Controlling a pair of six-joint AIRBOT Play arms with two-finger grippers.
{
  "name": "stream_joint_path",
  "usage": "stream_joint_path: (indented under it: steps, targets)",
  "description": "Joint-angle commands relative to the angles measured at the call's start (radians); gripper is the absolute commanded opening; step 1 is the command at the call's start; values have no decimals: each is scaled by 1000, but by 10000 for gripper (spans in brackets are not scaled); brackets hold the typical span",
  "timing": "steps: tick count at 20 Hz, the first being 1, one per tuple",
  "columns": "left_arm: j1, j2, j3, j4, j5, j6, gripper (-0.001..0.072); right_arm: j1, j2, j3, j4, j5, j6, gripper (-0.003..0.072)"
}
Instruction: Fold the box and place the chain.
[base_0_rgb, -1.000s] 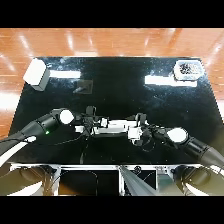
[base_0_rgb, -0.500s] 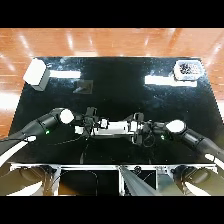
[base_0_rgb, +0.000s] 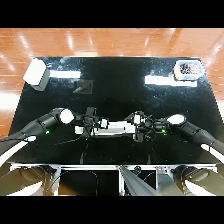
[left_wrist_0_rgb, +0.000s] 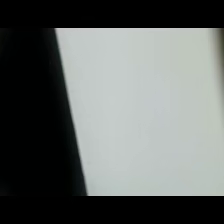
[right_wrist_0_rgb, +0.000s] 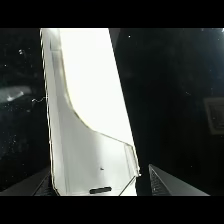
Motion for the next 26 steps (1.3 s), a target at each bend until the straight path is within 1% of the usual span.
stream_joint_path:
  steps: [1,4,6,10,11,13,14,18,26]
  targets:
    - [1,-1,1,0,-31,-2,22,17,-5,6,-35,-24,50,698]
    - [1,-1,1,0,-47,-2,22,98,-9,6,-138,-118,126,698]
    - [1,-1,1,0,-47,-2,22,116,-11,6,-148,-154,148,698]
    - [5,-6,2,0,-51,-4,22,121,-13,8,-155,-153,167,697]
    - [12,-18,9,1,-72,-13,22,121,-13,8,-155,-153,167,697]
    - [35,-59,40,2,-155,-14,22,122,-13,8,-156,-152,170,697]
    - [39,-74,53,2,-165,-14,22,122,-13,8,-156,-151,170,697]
    - [40,-81,84,1,-148,-14,22,124,-13,10,-157,-147,176,697]
    - [40,-86,84,0,-157,-17,22,157,-15,10,-183,-173,208,697]
